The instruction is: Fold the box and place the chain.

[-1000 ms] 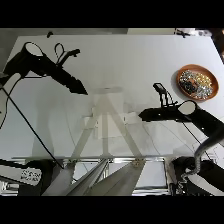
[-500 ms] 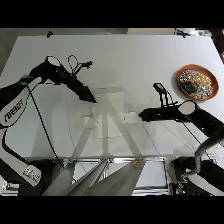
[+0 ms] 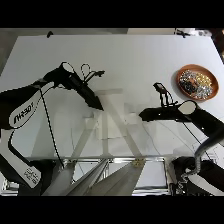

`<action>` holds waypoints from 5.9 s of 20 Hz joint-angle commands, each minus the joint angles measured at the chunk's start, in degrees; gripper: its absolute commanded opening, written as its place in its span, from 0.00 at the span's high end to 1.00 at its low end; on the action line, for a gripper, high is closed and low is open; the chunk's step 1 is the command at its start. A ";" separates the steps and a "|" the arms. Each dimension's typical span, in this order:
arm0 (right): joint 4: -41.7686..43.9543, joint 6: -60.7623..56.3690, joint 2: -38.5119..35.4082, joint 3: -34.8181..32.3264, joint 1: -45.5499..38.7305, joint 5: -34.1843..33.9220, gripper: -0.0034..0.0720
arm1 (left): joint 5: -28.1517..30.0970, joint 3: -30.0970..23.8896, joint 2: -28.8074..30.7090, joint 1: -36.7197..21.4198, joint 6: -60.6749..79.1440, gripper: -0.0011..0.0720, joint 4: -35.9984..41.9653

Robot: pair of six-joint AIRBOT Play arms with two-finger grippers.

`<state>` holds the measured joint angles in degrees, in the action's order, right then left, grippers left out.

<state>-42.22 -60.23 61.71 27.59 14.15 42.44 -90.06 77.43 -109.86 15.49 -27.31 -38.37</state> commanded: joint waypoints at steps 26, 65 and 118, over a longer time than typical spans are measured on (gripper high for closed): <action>-20.96 -1.31 -32.04 6.08 -31.41 35.93 0.56 | 21.24 -15.28 25.86 12.44 7.76 0.99 -0.76; -19.06 -0.76 -32.41 6.03 -31.41 28.39 0.57 | 37.70 -19.52 19.02 16.04 30.27 0.98 3.80; -19.98 45.29 -7.02 -0.15 17.59 7.69 0.02 | 37.51 -19.50 21.59 16.04 19.54 0.97 -9.01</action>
<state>-61.71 -15.55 51.55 27.88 26.17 56.21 -52.56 57.98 -88.27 31.55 -7.77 -47.46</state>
